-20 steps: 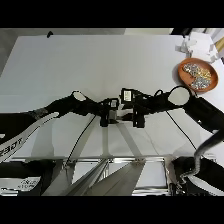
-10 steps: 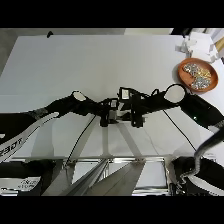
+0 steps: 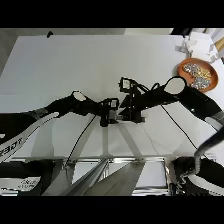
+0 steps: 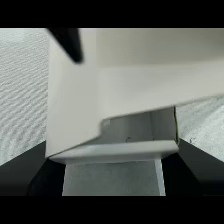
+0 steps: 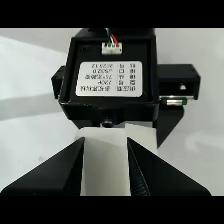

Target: Fold the box and place the chain.

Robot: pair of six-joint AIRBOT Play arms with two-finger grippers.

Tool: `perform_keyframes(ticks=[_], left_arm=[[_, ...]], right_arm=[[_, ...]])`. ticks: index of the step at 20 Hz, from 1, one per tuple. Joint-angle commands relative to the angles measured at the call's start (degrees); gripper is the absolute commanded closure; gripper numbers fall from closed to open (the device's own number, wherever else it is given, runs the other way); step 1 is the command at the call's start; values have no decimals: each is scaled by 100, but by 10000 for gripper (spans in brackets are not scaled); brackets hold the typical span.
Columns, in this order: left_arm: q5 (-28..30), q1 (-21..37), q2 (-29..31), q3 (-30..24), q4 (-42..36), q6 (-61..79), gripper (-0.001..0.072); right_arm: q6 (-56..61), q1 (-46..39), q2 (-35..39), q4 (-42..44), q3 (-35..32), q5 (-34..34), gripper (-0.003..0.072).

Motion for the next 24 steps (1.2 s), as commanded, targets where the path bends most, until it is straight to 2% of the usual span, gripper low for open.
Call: perform_keyframes(ticks=[1,7,8,14,16,24], left_arm=[[0,-2,0,4,2,0,638],[2,-2,0,4,2,0,638],[2,-2,0,4,2,0,638],[2,-2,0,4,2,0,638],[2,-2,0,2,2,0,638],[0,-2,0,4,2,0,638]], right_arm=[[83,37,-249,-120,13,63,416],[74,57,-280,-518,13,105,398],[72,105,-273,-588,13,105,359],[284,509,-262,-1663,13,13,341],[302,544,-254,-1886,13,-26,261],[776,686,-151,-2592,13,-181,266]])
